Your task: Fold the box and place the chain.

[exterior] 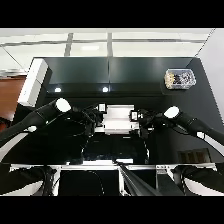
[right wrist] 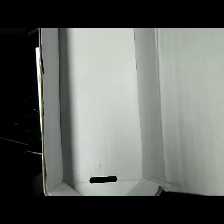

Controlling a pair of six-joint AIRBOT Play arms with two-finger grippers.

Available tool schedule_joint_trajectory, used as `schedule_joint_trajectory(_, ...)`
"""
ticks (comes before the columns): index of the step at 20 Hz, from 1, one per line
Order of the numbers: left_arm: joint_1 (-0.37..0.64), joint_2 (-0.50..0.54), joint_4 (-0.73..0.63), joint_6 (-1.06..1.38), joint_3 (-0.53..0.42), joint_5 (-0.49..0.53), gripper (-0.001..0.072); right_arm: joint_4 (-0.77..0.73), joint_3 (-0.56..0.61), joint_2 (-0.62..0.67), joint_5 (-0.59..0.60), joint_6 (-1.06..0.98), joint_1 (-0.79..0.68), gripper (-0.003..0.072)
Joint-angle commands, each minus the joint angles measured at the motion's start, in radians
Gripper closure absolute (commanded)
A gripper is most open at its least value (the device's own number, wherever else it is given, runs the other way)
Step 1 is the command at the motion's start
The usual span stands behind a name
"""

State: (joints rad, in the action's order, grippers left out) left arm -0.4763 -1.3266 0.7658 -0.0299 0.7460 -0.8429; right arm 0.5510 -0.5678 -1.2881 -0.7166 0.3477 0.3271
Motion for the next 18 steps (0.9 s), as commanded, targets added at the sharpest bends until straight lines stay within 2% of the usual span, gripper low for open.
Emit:
schedule_joint_trajectory(1,-0.018,-0.001,-0.074,0.000,0.000,0.025,0.0552,0.000,0.000,0.001,0.000,0.000,0.000,0.0265)
schedule_joint_trajectory(5,-0.055,-0.029,-0.122,0.000,0.000,0.036,0.0552,0.000,0.000,0.001,0.000,0.000,0.000,0.0265)
schedule_joint_trajectory(9,-0.056,-0.034,-0.117,-0.001,0.000,0.033,0.0548,0.000,0.000,0.001,-0.001,0.000,0.000,0.0265)
schedule_joint_trajectory(10,-0.057,-0.034,-0.111,-0.004,0.000,0.034,0.0610,0.000,0.000,0.001,-0.001,0.000,0.000,0.0264)
schedule_joint_trajectory(11,-0.057,-0.034,-0.111,-0.004,0.000,0.035,0.0642,0.000,0.000,0.001,-0.001,0.000,0.000,0.0265)
schedule_joint_trajectory(12,-0.057,-0.034,-0.111,-0.004,0.000,0.036,0.0639,0.000,0.000,0.001,0.000,0.000,0.000,0.0265)
schedule_joint_trajectory(13,-0.057,-0.034,-0.112,-0.004,0.000,0.038,0.0563,0.000,0.000,0.001,-0.001,0.000,0.000,0.0265)
schedule_joint_trajectory(14,-0.057,-0.034,-0.114,-0.003,0.000,0.039,0.0408,0.000,0.000,0.001,0.000,0.000,0.000,0.0265)
schedule_joint_trajectory(15,-0.057,-0.034,-0.112,-0.003,0.001,0.037,0.0370,0.000,0.000,0.001,-0.001,0.000,0.000,0.0264)
schedule_joint_trajectory(16,-0.056,-0.034,-0.112,-0.003,0.001,0.035,0.0400,0.000,0.000,0.001,-0.001,0.000,0.000,0.0264)
schedule_joint_trajectory(17,-0.057,-0.034,-0.112,-0.003,0.001,0.035,0.0559,0.000,0.000,0.001,-0.001,0.000,0.000,0.0264)
schedule_joint_trajectory(18,-0.057,-0.034,-0.114,-0.003,0.001,0.034,0.0472,0.000,0.000,0.001,-0.001,0.000,0.000,0.0264)
